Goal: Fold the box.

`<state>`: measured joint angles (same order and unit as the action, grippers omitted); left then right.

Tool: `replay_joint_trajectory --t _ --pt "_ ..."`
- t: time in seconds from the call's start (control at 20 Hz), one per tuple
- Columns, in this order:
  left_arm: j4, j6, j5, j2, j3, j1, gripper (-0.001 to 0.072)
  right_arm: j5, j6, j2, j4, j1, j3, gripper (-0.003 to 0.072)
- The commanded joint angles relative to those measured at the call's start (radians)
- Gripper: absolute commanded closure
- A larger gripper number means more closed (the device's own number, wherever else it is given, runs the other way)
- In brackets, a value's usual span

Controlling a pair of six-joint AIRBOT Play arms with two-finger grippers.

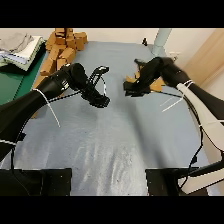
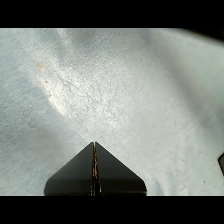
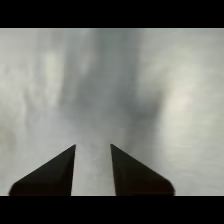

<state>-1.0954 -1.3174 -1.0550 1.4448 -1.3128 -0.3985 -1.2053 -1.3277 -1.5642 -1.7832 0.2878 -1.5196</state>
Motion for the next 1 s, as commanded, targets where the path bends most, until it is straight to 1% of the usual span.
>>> replay_joint_trajectory --t 0.0,0.1,0.15,0.25,0.4,0.5,0.6,0.7,0.8,0.95 --pt "0.000 0.000 0.000 0.000 0.000 0.000 0.0698 -0.061 0.021 -0.001 0.072 -0.204 -0.150 0.0298" --pt "0.000 0.000 0.000 0.000 0.000 0.000 0.0697 -0.036 -0.064 -0.019 0.048 -0.378 -0.208 0.0298" --pt "-0.001 0.000 0.000 0.000 0.001 0.000 0.0697 -0.011 -0.121 -0.043 0.010 -0.465 -0.228 0.0298" --pt "0.000 0.000 0.000 0.000 0.000 0.000 0.0697 0.045 -0.244 -0.121 -0.132 -0.612 -0.250 0.0299" --pt "0.000 0.000 0.000 0.000 0.000 0.000 0.0697 0.095 -0.372 -0.277 -0.315 -0.746 -0.311 0.0298" --pt "0.000 0.000 0.000 0.000 0.000 0.000 0.0697 0.095 -0.428 -0.386 -0.370 -0.774 -0.385 0.0298" --pt "0.000 0.000 0.000 0.000 0.000 0.000 0.0697 0.096 -0.453 -0.482 -0.378 -0.771 -0.470 0.0299" --pt "0.000 0.000 0.000 0.000 0.000 0.000 0.0697 0.091 -0.464 -0.547 -0.382 -0.757 -0.530 0.0299" --pt "0.000 0.000 0.000 0.000 0.001 0.000 0.0697 0.103 -0.479 -0.580 -0.387 -0.748 -0.534 0.0299" --pt "0.000 0.000 0.000 0.000 0.000 0.000 0.0697 0.118 -0.555 -0.595 -0.391 -0.734 -0.533 0.0299"
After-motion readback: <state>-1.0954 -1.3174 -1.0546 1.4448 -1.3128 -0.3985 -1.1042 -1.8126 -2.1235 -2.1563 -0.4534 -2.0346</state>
